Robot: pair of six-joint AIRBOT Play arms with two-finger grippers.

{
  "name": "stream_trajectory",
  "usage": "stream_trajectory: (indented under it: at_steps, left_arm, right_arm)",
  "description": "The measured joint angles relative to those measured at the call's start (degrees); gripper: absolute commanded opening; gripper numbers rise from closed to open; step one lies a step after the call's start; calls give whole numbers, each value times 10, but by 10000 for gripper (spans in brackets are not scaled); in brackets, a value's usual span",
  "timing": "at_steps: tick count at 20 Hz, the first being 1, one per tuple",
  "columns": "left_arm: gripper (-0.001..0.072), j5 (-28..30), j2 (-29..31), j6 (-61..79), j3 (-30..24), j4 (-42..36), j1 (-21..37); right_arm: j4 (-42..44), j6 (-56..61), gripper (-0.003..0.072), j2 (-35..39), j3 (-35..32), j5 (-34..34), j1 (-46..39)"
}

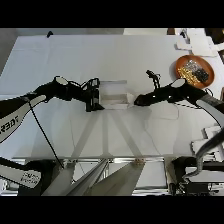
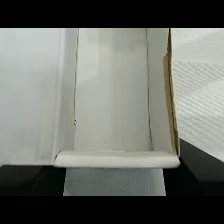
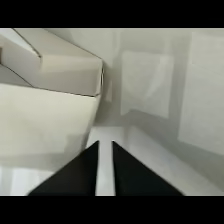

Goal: Fold the box and place the chain.

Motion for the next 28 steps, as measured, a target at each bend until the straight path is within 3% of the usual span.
stream_trajectory:
  at_steps: [12,15,16,17,21,25,28]
  left_arm:
    - [209,0,0,0,0,0,0]
    - [209,0,0,0,0,0,0]
    - [209,0,0,0,0,0,0]
    - [209,0,0,0,0,0,0]
    - [209,0,0,0,0,0,0]
    - [209,0,0,0,0,0,0]
    - [209,0,0,0,0,0,0]
  right_arm:
    - [28,-2,212,37,0,-8,14]
    - [23,-2,287,38,0,-21,32]
    - [22,-2,409,38,0,-24,37]
    - [21,-2,463,39,0,-28,41]
    - [32,-2,451,39,0,-29,48]
    - [59,-1,289,39,0,-28,50]
    - [67,1,288,39,0,-28,52]
